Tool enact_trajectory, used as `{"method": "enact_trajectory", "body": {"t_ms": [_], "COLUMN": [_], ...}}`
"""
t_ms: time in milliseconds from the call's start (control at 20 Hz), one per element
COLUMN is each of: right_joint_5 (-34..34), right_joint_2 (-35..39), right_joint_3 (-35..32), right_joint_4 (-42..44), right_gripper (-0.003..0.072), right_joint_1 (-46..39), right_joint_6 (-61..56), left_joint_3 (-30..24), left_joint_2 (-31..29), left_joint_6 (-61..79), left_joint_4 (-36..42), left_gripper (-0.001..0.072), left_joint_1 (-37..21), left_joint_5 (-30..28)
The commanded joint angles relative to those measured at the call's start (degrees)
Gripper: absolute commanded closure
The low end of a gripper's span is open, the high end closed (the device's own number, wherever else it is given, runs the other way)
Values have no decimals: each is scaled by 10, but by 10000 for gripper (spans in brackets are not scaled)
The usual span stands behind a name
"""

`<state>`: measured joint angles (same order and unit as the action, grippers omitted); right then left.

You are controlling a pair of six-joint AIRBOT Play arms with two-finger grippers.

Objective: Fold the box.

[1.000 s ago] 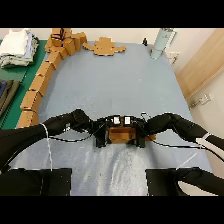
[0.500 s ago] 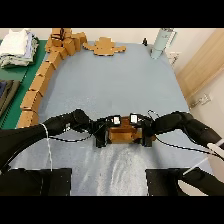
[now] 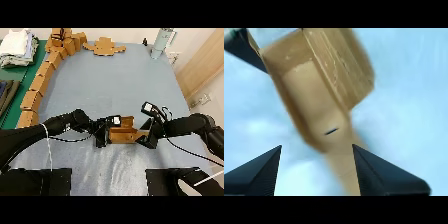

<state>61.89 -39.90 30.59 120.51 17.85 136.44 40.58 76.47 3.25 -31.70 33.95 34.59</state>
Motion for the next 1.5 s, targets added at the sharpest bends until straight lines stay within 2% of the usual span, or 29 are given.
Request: {"method": "enact_trajectory", "body": {"t_ms": [0, 150, 550, 700, 950, 1450], "right_joint_5": [57, 58, 55, 54, 30, 16], "right_joint_2": [21, 21, 21, 21, 21, 21], "right_joint_3": [0, 0, 0, 0, 0, 0], "right_joint_4": [17, 22, 71, 71, 75, 75], "right_gripper": [-34, -34, -34, -34, -34, -34], "right_joint_1": [-1, 0, 0, 0, 0, 0], "right_joint_6": [-215, -305, -400, -434, -445, -445], "left_joint_3": [0, 0, 1, 1, 0, 0], "left_joint_2": [0, 0, -2, -27, -36, -7], "left_joint_6": [0, 0, -7, -34, -108, -118], "left_joint_4": [0, 0, -3, -36, -116, -116], "left_gripper": [185, 185, 185, 186, 186, 185], "left_joint_1": [0, 0, -2, -2, -4, -3], "left_joint_5": [0, 0, -9, -11, 22, 25]}}
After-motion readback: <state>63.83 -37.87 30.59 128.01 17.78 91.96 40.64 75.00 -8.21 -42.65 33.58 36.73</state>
